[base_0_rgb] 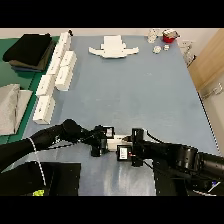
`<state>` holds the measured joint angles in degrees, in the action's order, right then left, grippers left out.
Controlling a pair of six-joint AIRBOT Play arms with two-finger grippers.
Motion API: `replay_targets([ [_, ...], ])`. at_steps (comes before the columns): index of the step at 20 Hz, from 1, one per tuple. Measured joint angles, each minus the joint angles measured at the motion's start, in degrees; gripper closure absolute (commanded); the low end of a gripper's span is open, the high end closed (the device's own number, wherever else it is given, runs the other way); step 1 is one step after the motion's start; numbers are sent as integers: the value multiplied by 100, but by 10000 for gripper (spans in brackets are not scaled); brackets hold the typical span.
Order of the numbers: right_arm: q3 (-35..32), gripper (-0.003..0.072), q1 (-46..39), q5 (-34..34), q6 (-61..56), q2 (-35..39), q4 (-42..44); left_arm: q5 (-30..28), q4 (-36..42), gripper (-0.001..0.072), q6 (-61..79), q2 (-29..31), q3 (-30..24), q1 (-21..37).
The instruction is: Fold the box.
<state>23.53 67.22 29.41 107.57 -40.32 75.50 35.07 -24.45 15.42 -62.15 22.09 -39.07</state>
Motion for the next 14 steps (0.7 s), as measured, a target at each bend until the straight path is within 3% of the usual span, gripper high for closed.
replay_targets([
  [9,37,405,4,31,2,0,-79,0,2,163,2,0,0,-2],
  [10,37,416,4,37,0,0,-81,-2,2,163,0,0,0,-2],
  [11,37,481,4,44,2,0,-83,-2,2,163,2,0,0,-2],
  [14,37,489,4,55,2,-9,-79,-4,4,162,0,0,0,-2],
])
